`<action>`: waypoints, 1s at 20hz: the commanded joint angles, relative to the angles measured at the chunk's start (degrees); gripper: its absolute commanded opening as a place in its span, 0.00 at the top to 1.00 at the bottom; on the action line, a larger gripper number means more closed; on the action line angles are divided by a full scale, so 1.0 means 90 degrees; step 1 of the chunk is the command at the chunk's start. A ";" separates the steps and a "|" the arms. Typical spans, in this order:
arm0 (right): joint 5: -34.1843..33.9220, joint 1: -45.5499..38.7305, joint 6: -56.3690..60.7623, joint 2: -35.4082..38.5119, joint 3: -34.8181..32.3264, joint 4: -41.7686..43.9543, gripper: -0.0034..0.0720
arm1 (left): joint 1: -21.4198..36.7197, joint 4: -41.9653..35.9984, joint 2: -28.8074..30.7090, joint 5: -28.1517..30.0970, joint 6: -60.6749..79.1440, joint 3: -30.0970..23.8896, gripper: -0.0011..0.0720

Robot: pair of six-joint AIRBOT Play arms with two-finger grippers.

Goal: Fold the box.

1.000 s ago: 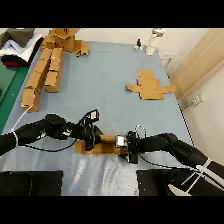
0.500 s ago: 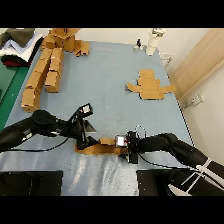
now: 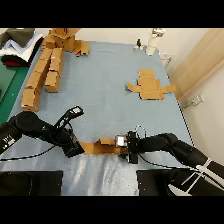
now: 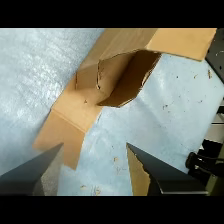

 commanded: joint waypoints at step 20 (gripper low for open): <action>-0.0138 0.0328 -0.0214 0.0000 0.0002 -0.0039 0.24 | -0.2263 -0.5549 0.0369 0.1440 -0.2186 -0.1938 0.97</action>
